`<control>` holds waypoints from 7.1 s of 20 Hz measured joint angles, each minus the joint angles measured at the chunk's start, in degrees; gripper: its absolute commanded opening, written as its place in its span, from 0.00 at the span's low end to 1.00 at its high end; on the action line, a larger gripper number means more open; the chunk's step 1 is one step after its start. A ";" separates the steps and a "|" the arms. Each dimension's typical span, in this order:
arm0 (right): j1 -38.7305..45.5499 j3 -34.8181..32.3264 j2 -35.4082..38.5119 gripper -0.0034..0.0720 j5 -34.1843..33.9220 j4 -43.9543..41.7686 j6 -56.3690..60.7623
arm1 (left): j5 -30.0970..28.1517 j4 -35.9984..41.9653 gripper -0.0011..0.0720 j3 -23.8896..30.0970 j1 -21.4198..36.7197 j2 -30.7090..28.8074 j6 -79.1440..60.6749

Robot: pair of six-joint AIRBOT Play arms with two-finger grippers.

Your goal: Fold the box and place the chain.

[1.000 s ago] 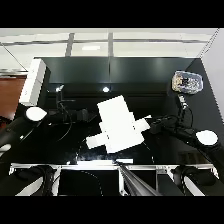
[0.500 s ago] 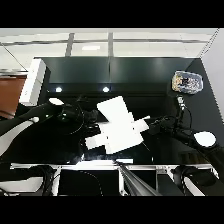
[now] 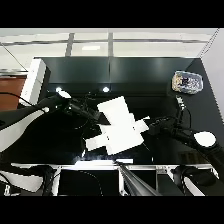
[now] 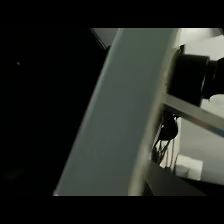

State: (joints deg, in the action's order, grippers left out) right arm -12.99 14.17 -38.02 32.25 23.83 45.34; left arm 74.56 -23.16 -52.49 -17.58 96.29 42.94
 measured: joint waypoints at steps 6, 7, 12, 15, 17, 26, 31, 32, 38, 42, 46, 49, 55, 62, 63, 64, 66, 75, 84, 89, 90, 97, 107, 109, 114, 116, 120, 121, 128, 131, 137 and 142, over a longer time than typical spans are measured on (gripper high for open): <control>0.00 0.00 -0.02 0.06 0.11 0.26 0.07 | 3.15 -2.45 0.56 -1.25 -0.76 0.48 -2.86; 0.00 0.00 0.00 0.06 0.11 0.26 0.07 | 3.58 -2.58 0.56 -1.29 -0.92 0.55 -3.17; 0.00 0.00 -0.02 0.06 0.09 0.28 0.07 | 2.58 -3.28 0.20 -1.40 -2.27 0.59 -3.98; 0.00 0.00 0.00 0.06 0.09 0.31 0.04 | 2.40 -3.37 0.05 -1.40 -2.19 0.59 -4.35; 0.20 0.17 0.07 0.56 0.13 0.90 0.09 | 3.04 -3.45 0.05 -1.40 -1.70 0.59 -5.07; 10.58 12.28 0.09 0.90 14.03 25.46 5.81 | 0.55 -8.63 0.05 -1.31 -2.43 -6.36 -9.84; 14.40 17.05 0.11 0.90 21.09 36.94 6.58 | -13.77 -13.60 0.05 -1.03 -9.03 -14.86 -22.97; 14.64 17.44 0.09 0.90 21.42 37.86 6.58 | -14.95 -15.52 0.05 -1.01 -10.25 -15.41 -26.38; 15.26 18.21 0.09 0.90 22.25 37.46 5.38 | -19.78 -22.51 0.05 -0.98 -15.67 -14.99 -36.52; 15.30 18.14 0.07 0.90 22.91 32.72 -2.97 | -23.08 -23.80 0.05 -0.98 -17.14 -13.11 -38.62; 15.10 16.68 -0.50 0.90 23.23 28.44 -10.88 | -22.60 -23.96 0.05 -0.98 -17.53 -11.02 -38.45; 12.96 13.97 -1.46 0.90 23.69 26.91 -15.96 | -22.08 -23.74 0.05 -1.01 -17.62 -10.38 -36.48; 6.86 9.49 -2.21 0.90 24.04 26.49 -21.70 | -21.64 -23.93 0.05 -1.01 -17.66 -10.05 -32.04; -0.46 7.87 -7.45 0.90 25.18 26.99 -25.07 | -21.42 -24.33 0.05 -1.01 -17.68 -10.01 -30.67; -1.92 7.80 -8.39 0.90 25.07 27.02 -26.73 | -21.42 -24.35 0.05 -1.01 -17.68 -10.01 -30.64; -3.37 7.74 -9.25 0.90 24.74 27.15 -28.61 | -21.42 -24.35 0.05 -1.01 -17.68 -10.01 -30.53; -6.14 7.67 -10.62 0.90 23.74 27.61 -32.24 | -21.40 -24.35 0.05 -1.01 -17.68 -10.01 -30.51; -10.08 7.61 -12.35 0.90 22.53 31.43 -37.88 | -21.38 -24.37 0.05 -1.01 -17.68 -9.99 -30.49; -10.43 7.61 -12.39 0.90 19.10 27.74 -38.73 | -21.40 -24.37 0.05 -1.01 -17.68 -9.99 -30.49; -14.05 7.45 -12.48 0.90 17.64 27.36 -39.43 | -21.40 -24.35 0.05 -1.01 -17.68 -9.99 -30.49; -14.95 7.30 -12.61 0.90 16.96 27.36 -39.56 | -21.40 -24.35 0.05 -1.01 -17.68 -9.99 -30.49; -17.09 7.17 -12.92 0.90 13.51 27.19 -37.51 | -21.35 -24.37 0.05 -1.01 -17.68 -10.01 -30.51; -13.88 12.11 -12.74 0.90 13.05 31.28 -30.67 | -21.40 -24.35 0.05 -1.01 -17.68 -9.99 -30.42; -12.87 12.83 -12.74 0.90 13.11 30.71 -30.47 | -21.40 -24.35 0.05 -1.01 -17.68 -9.99 -30.45; -11.85 13.57 -12.72 0.90 12.92 26.08 -33.33 | -21.42 -24.35 0.05 -1.01 -17.68 -9.99 -30.47; -11.15 13.66 -12.74 0.90 12.48 24.85 -34.34 | -21.42 -24.35 0.05 -0.98 -17.68 -9.99 -30.49; -8.50 13.70 -12.98 0.90 13.33 23.04 -35.36 | -21.44 -24.35 0.05 -0.98 -17.68 -9.99 -30.49; -8.17 13.70 -13.16 0.90 13.57 22.71 -35.60 | -21.44 -24.37 0.05 -0.98 -17.68 -9.99 -30.49; -7.30 13.70 -16.15 0.90 13.05 19.69 -37.35 | -21.49 -24.37 0.05 -0.98 -17.68 -9.99 -30.53; -6.36 13.70 -17.35 0.90 12.94 18.67 -38.32 | -21.49 -24.37 0.05 -0.98 -17.68 -9.99 -30.53; -4.15 13.70 -17.99 0.90 15.39 14.05 -42.69 | -21.64 -24.46 0.05 -0.98 -17.68 -9.99 -30.69; -5.84 13.70 -18.10 0.90 17.97 11.93 -45.22 | -21.70 -24.96 0.05 -0.98 -17.75 -10.27 -30.93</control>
State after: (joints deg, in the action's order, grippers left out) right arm -18.83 27.88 -56.12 50.22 35.77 0.12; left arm 52.86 -48.12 -53.47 -35.33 86.02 12.01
